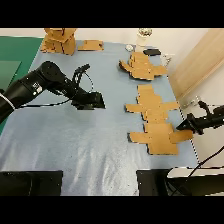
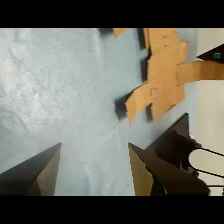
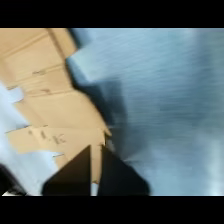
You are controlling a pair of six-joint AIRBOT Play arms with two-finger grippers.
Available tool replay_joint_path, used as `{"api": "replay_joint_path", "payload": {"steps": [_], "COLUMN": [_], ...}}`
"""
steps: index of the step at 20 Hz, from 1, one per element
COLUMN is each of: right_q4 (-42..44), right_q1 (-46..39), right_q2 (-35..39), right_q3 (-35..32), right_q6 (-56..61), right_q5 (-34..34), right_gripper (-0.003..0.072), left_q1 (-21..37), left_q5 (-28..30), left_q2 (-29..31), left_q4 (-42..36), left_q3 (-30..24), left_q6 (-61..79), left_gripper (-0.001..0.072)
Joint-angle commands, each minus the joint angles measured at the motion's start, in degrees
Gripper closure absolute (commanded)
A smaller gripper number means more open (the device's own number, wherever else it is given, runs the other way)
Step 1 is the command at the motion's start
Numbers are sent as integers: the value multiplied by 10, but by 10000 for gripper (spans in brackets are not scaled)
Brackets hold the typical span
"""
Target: Fold the box.
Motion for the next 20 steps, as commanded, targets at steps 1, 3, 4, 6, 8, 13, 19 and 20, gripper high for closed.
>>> {"api": "replay_joint_path", "payload": {"steps": [1, 3, 4, 6, 8, 13, 19, 20], "right_q4": [30, 30, 30, 34, 52, 72, 30, 12], "right_q1": [30, 53, 65, 88, 116, 219, 304, 306], "right_q2": [8, 27, 40, 76, 125, 250, 338, 344], "right_q3": [-13, -44, -63, -99, -141, -245, -290, -290], "right_q6": [46, 65, 70, 88, 94, 139, 164, 183], "right_q5": [-70, -67, -65, -34, 0, 42, 73, 102], "right_gripper": [679, 680, 681, 681, 682, 683, 683, 684], "left_q1": [0, 0, 0, 0, 0, 0, 14, 19], "left_q5": [-16, -45, -55, -64, -66, -73, -74, -74], "left_q2": [0, 0, 0, 0, 0, 0, 0, 0], "left_q4": [-58, -73, -74, -73, -74, -73, -59, -58], "left_q3": [0, 0, 0, 0, 0, 0, 0, 0], "left_q6": [54, 72, 78, 90, 93, 107, 111, 111], "left_gripper": [61, 61, 61, 61, 61, 61, 61, 62]}}
